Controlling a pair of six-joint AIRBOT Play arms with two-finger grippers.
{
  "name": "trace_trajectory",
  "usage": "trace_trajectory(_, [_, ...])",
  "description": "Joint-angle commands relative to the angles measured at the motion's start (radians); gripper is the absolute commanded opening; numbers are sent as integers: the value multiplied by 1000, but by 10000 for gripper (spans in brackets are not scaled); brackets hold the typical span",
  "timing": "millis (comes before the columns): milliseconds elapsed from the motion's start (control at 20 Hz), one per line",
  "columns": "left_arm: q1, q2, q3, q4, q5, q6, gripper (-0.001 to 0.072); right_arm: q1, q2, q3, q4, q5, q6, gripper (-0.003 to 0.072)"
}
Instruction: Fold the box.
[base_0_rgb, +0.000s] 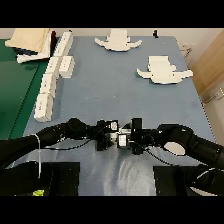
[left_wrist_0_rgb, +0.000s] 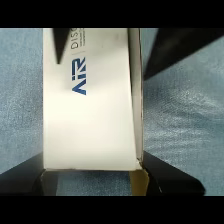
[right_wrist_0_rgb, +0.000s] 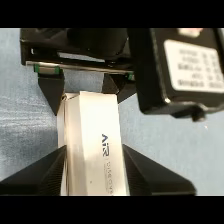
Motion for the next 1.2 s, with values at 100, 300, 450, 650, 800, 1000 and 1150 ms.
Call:
trace_trajectory(100, [0, 0, 0, -1, 4, -1, 525, 1, 25, 3, 26, 21, 29, 579])
trace_trajectory(300, [0, 0, 0, -1, 4, -2, 525, 1, 155, 57, 96, 181, 301, 556])
trace_trajectory(450, [0, 0, 0, -1, 4, -2, 525, 0, 222, 11, 128, 204, 624, 2])
trace_trajectory(650, [0, 0, 0, -1, 4, -1, 525, 0, 304, -175, 176, -129, 925, 1])
trace_trajectory(800, [0, 0, 0, -1, 4, -2, 524, 1, 321, -280, 328, -380, 990, 0])
trace_trajectory(1000, [0, 0, 0, -1, 4, -2, 525, 1, 287, -319, 391, -412, 989, 1])
trace_trajectory(1150, [0, 0, 0, -1, 4, -2, 525, 1, 246, -319, 391, -414, 990, 1])
